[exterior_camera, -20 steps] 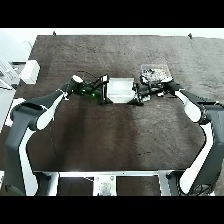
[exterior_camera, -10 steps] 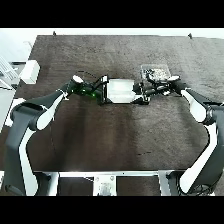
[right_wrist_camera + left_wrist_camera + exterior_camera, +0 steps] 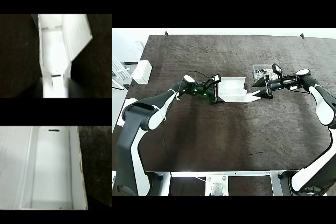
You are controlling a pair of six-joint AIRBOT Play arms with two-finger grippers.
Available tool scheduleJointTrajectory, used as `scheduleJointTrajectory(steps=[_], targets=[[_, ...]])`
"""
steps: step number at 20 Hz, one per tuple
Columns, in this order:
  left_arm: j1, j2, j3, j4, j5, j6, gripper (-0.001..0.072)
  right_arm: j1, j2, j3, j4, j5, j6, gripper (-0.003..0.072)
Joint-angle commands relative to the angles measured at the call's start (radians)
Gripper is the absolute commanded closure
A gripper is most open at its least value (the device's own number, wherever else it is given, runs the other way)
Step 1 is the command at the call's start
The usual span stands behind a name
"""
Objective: Fold the box and place the chain.
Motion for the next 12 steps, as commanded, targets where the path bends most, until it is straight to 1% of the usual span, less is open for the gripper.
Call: scheduleJointTrajectory(steps=[1,3,4,7,8,12], targets=[[-0.001,0.0,0.0,0.002,-0.004,0.002,0.0361,0.026,0.015,0.0,0.06,0.082,0.016,0.0675],[-0.001,0.0,0.0,0.002,-0.004,0.002,0.0361,0.079,0.014,0.0,0.106,0.083,0.058,0.0676],[-0.001,0.0,0.0,0.002,-0.004,0.002,0.0361,0.113,0.014,0.0,0.121,0.06,0.102,0.0677],[-0.001,0.0,0.0,0.002,-0.004,0.002,0.0361,0.192,0.014,0.001,0.098,-0.132,0.253,0.0677],[-0.001,0.0,0.0,0.002,-0.004,0.002,0.0361,0.207,0.014,0.001,0.088,-0.166,0.27,0.0678],[-0.001,0.0,0.0,0.002,-0.004,0.002,0.0361,0.214,0.014,0.027,0.045,-0.234,0.34,0.0679]])
